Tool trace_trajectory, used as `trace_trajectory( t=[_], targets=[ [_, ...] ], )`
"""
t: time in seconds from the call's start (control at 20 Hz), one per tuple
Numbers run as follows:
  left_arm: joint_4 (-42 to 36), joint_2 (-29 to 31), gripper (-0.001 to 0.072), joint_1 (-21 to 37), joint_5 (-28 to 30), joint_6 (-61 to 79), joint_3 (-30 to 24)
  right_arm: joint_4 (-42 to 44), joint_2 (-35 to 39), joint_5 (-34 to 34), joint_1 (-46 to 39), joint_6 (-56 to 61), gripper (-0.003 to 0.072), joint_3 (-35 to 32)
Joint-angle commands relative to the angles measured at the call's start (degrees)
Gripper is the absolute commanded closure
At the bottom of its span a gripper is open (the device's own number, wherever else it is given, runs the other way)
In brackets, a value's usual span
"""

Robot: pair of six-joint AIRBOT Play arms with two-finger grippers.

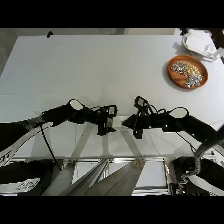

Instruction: Fold the box and place the chain.

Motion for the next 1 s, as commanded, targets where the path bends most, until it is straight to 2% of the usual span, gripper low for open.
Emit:
trace_trajectory(
  t=[0.0,0.25,0.4,0.7,0.85,0.95],
  targets=[
    [-0.04,0.04,0.0339,0.04,0.02,-0.04,-0.02,-0.09,-0.42,-2.45,-0.02,-1.55,0.067,-2.47],
    [-0.04,0.04,0.0338,0.07,0.0,-0.04,-0.02,0.44,-0.42,-2.69,-0.02,-3.37,0.067,-4.68],
    [-0.04,0.04,0.0339,0.07,0.02,-0.04,-0.02,5.35,-0.39,-2.64,-0.02,-7.3,0.0669,-4.44],
    [-0.04,0.04,0.0339,0.04,0.02,-0.04,-0.02,5.35,4.33,-2.23,-0.02,-2.03,0.0668,3.85],
    [-0.04,0.04,0.0338,0.04,0.02,-0.04,-0.02,-6.97,8.94,-4.0,-0.02,14.29,0.0666,9.77],
    [-0.04,0.04,0.0339,0.07,0.02,-0.04,-0.02,-24.28,11.34,-3.37,-0.02,33.92,0.0666,13.44]
  ],
)
